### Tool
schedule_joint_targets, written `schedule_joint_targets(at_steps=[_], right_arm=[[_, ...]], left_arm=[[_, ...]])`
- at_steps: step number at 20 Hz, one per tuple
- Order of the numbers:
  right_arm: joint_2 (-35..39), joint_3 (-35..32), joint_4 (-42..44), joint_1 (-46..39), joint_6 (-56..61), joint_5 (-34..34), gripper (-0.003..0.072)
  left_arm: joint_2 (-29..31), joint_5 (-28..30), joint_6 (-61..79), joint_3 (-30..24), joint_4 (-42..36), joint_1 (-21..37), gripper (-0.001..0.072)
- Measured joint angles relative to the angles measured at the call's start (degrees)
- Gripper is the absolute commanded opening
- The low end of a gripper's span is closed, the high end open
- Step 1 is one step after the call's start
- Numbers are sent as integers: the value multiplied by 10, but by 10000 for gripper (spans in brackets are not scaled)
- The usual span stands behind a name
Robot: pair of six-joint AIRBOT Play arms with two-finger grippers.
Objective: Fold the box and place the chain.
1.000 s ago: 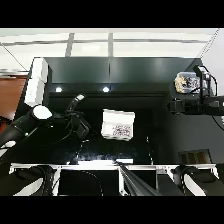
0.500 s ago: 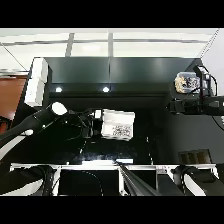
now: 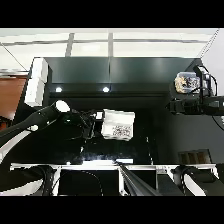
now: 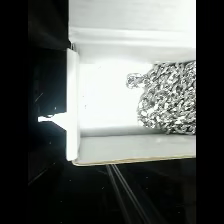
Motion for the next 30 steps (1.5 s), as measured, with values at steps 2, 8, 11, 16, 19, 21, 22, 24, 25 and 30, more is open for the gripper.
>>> schedule_joint_targets(at_steps=[2, 8, 11, 16, 19, 21, 22, 24, 25, 30], right_arm=[[0, 0, 0, 0, 0, 0, 351], [0, 0, -3, 0, 0, -5, 351], [-3, 0, -2, 0, 0, -19, 352], [-46, 0, 57, 1, -23, -61, 351], [-97, 0, 142, 22, -80, -96, 352], [-132, 0, 181, 50, -124, -123, 637], [-148, 0, 189, 64, -141, -138, 675], [-174, 0, 187, 94, -165, -170, 674], [-183, 0, 181, 108, -179, -182, 674], [-199, 6, 179, 152, -335, -180, 672]], left_arm=[[-5, 1, 1, 1, -20, -1, 709], [-11, 2, 3, 1, -41, -11, 435], [-12, 13, -22, 1, -51, -16, 405], [-12, 47, -53, 1, -61, -30, 405], [-12, 61, -59, 2, -63, -36, 405], [-12, 64, -61, 2, -63, -38, 405], [-12, 66, -62, 2, -63, -39, 405], [-12, 68, -63, 2, -63, -40, 406], [-12, 69, -63, 2, -63, -40, 406], [-12, 71, -64, 2, -62, -41, 407]])
